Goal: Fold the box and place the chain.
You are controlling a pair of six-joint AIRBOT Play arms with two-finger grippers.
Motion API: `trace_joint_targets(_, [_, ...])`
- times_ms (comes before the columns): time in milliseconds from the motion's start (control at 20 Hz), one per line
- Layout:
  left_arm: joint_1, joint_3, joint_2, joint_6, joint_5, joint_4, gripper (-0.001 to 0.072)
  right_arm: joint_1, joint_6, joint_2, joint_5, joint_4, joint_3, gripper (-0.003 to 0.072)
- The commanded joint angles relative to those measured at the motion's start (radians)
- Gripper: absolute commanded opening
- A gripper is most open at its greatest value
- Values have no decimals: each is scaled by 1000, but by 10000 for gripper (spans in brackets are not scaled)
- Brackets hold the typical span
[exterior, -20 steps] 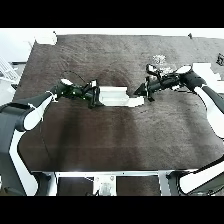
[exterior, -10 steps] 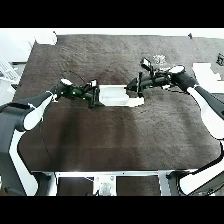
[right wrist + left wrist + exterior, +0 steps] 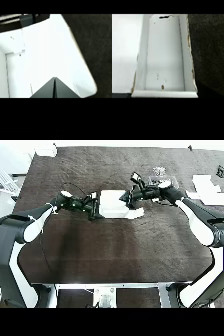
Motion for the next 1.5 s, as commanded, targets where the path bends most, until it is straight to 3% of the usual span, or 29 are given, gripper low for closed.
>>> trace_joint_targets(0, [0, 0, 1, 0, 0, -1, 361, 7, 76, -26, -14, -125, 7, 6])
trace_joint_targets(350, [0, 0, 1, 0, 0, -1, 361, 6, 74, -29, -13, -129, 61, 7])
trace_joint_targets(550, [0, 0, 1, 0, 0, -1, 361, 4, 79, 39, -13, -126, 83, 4])
trace_joint_targets(700, [0, 0, 1, -1, 0, -1, 361, -24, 89, 155, -14, -149, 26, 2])
trace_joint_targets(900, [0, 0, 1, 0, 0, -1, 361, -68, 69, 290, -11, -175, -142, 10])
trace_joint_targets(950, [0, 0, 1, 0, 0, -1, 362, -76, 60, 291, -3, -187, -172, 173])
trace_joint_targets(1000, [0, 0, 1, 0, 0, -1, 361, -80, 40, 290, -2, -198, -203, 519])
trace_joint_targets(1050, [0, 0, 1, 0, 0, -1, 361, -80, 6, 289, -3, -206, -237, 641])
trace_joint_targets(1250, [0, 0, 1, 0, 0, -1, 361, -74, -179, 282, -8, -211, -335, 641])
trace_joint_targets(1450, [0, 0, 1, 0, 0, -1, 361, -72, -215, 249, -27, -200, -338, 640])
